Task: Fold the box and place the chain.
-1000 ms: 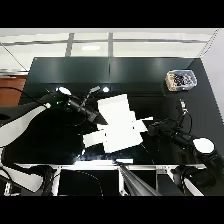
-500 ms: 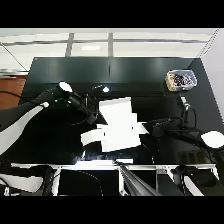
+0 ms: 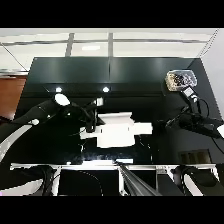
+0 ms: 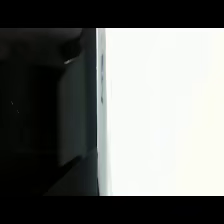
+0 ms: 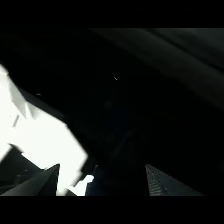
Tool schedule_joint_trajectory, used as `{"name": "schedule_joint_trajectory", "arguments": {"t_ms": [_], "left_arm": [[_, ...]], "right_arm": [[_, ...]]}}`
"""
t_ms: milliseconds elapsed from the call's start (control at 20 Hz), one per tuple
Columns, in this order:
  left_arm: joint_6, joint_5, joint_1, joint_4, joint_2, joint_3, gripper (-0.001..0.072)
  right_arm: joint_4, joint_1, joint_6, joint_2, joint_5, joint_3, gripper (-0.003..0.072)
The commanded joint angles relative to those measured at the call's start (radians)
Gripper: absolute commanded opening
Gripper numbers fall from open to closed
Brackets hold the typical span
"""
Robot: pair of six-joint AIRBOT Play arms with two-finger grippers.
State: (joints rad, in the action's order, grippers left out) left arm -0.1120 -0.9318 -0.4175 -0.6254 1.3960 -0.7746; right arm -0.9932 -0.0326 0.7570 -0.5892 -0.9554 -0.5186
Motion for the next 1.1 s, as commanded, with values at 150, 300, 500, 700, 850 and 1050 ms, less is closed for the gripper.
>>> {"name": "schedule_joint_trajectory", "arguments": {"t_ms": [150, 300, 500, 700, 850, 1050], "left_arm": [[-0.128, 0.07, -0.041, -0.069, -0.003, 0.039, 0.0029], [-0.115, 0.067, -0.041, -0.055, -0.001, 0.046, 0.0027], [-0.115, 0.068, -0.044, -0.014, 0.0, 0.06, 0.0028], [-0.115, 0.068, -0.043, -0.014, 0.0, 0.06, 0.0028], [-0.115, 0.068, -0.042, -0.014, 0.0, 0.059, 0.0029], [-0.116, 0.068, -0.042, -0.014, 0.0, 0.059, 0.0029]], "right_arm": [[0.037, -0.028, -0.311, -0.022, -0.046, 0.02, 0.0616], [0.08, -0.124, -0.435, -0.052, 0.04, 0.081, 0.0616], [0.079, -0.25, -0.52, -0.158, 0.065, 0.094, 0.0616], [0.174, -0.366, -0.646, -0.291, 0.062, 0.094, 0.0616], [0.197, -0.399, -0.72, -0.354, 0.062, 0.094, 0.0616], [0.256, -0.42, -0.784, -0.368, 0.067, 0.094, 0.0616]]}}
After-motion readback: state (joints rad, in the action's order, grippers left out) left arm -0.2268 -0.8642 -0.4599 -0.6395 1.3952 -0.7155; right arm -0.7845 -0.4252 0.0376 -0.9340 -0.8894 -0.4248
